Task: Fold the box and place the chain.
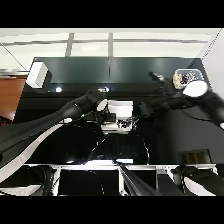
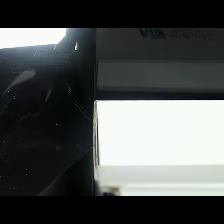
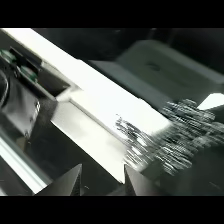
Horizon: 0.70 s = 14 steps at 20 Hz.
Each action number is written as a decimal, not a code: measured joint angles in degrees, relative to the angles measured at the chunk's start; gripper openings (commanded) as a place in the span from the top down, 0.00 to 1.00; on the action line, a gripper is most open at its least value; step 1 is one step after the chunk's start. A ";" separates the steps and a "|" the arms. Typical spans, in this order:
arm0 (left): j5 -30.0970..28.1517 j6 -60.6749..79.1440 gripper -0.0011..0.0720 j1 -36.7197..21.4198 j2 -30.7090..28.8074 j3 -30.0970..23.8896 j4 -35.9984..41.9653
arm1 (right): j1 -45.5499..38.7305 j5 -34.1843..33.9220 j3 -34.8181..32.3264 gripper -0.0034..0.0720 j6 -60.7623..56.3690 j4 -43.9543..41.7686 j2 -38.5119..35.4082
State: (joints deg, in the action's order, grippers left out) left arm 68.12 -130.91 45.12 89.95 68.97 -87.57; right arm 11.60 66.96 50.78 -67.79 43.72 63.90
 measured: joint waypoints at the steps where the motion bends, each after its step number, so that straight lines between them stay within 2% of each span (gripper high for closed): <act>1: 0.02 0.00 0.95 0.02 0.00 0.00 0.02 | -1.92 -0.09 -0.83 0.55 0.68 1.68 -2.51; 5: 0.02 -0.02 0.95 0.00 0.00 0.00 0.02 | -5.73 -8.70 -9.94 0.55 4.09 5.14 -9.35; 6: 0.00 0.00 0.95 0.00 0.00 0.00 0.02 | -5.18 -12.74 -13.03 0.40 5.64 4.44 -10.16; 7: 0.00 0.00 0.95 0.00 0.00 0.00 0.00 | -4.07 -16.39 -15.74 0.05 8.00 4.24 -10.67; 10: 0.02 0.00 0.95 0.00 0.00 0.00 0.02 | 1.44 -26.56 -21.33 0.04 21.20 4.11 -10.64; 14: 0.02 0.00 0.95 0.00 0.00 0.00 0.02 | 8.04 -32.94 -23.85 0.04 41.59 3.98 -7.30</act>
